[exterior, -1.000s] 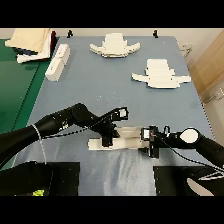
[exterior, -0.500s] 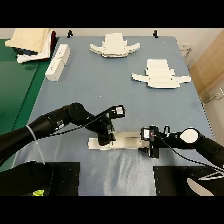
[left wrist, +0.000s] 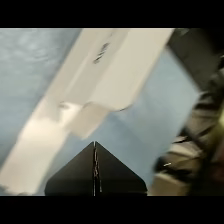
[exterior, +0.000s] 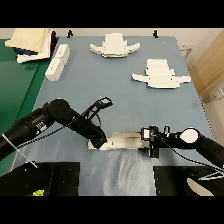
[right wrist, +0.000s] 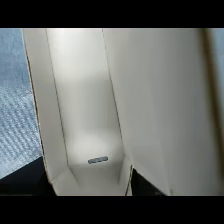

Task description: Fold the box.

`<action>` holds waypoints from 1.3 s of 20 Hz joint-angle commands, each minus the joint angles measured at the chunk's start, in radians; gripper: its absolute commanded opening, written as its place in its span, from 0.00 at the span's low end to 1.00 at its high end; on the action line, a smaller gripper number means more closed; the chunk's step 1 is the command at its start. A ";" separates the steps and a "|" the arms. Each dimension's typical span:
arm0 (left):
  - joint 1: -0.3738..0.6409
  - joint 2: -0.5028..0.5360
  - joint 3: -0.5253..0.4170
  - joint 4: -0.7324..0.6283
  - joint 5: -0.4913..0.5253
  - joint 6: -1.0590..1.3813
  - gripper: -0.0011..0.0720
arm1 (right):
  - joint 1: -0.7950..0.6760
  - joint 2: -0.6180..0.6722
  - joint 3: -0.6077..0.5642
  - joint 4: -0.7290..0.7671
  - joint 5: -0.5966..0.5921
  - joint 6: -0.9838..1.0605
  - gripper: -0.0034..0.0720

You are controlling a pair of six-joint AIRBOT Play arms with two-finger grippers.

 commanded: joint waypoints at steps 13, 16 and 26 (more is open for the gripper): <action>-0.098 -0.306 0.025 -0.430 0.586 -0.378 0.03 | 0.001 0.001 0.001 0.000 0.000 0.000 0.72; -0.099 -0.377 0.025 -0.426 0.510 -0.446 0.03 | 0.001 0.001 0.001 0.000 0.000 0.000 0.72; -0.099 -0.407 0.025 -0.455 0.526 -0.470 0.04 | 0.001 0.001 0.001 0.000 0.000 0.000 0.72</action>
